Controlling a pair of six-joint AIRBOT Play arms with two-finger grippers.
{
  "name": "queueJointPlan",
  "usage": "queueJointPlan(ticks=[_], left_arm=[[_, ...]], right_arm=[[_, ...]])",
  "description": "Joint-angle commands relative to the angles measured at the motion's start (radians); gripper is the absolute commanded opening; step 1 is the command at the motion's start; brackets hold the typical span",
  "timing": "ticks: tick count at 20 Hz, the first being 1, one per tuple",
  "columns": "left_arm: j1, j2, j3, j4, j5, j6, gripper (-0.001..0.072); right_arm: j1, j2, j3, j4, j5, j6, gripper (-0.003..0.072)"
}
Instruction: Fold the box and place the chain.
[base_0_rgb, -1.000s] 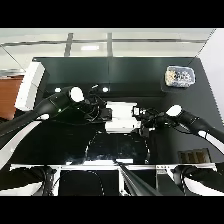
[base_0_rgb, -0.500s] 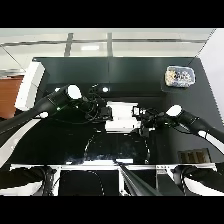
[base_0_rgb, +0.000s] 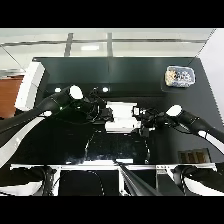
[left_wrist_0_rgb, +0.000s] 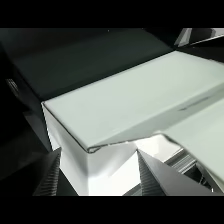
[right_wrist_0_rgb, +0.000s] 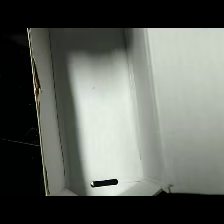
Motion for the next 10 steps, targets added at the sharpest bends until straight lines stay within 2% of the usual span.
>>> queueJointPlan(ticks=[1,10], left_arm=[[0.0,-0.007,0.0,0.009,0.023,-0.001,0.0551],[0.007,-0.007,0.0,0.002,0.012,0.0,0.0551]], right_arm=[[0.0,0.0,0.0,0.001,0.0,0.001,0.0424],[0.0,0.0,0.0,0.001,0.0,0.001,0.0424]])
